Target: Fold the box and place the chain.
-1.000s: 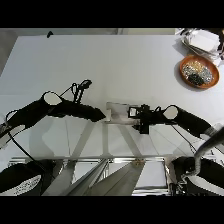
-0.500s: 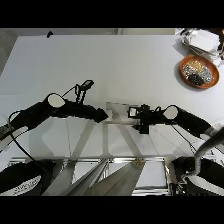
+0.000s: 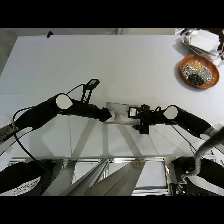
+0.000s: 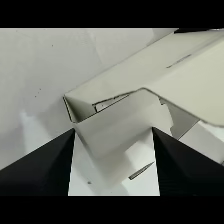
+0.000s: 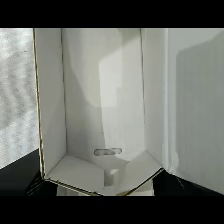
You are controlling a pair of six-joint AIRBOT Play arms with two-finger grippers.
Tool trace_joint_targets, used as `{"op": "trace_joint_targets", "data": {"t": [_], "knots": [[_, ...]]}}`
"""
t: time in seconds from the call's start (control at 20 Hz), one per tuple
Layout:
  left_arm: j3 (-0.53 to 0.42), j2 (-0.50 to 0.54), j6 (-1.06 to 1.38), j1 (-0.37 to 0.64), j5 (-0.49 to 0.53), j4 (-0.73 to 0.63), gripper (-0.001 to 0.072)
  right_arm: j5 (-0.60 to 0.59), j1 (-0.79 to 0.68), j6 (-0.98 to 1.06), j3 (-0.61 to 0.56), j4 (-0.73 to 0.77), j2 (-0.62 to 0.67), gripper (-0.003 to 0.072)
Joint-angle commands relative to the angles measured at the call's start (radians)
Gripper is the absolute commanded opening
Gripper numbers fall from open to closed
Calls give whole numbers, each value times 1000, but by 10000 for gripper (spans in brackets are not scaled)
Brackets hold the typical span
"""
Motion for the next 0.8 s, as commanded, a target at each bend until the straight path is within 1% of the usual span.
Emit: {"op": "trace_joint_targets", "data": {"t": [0.0, 0.2, 0.4, 0.45, 0.55, 0.75], "knots": [[23, -21, -58, -24, -7, 47, 535, 0, 0, 0, 0, 0, 0, 414], [23, -30, -129, -37, 8, 95, 535, 0, 0, 0, 0, 0, 0, 414], [26, -31, -167, -41, 16, 97, 534, 0, 0, 0, 0, 0, 0, 414], [32, -31, -191, -45, 15, 116, 534, 0, 0, 0, 0, 0, 0, 414], [64, -40, -267, -48, 2, 175, 534, 0, 0, 0, 0, 0, 0, 414], [128, -76, -378, -72, -60, 270, 534, 0, 0, 0, 0, 0, 0, 414]]}}
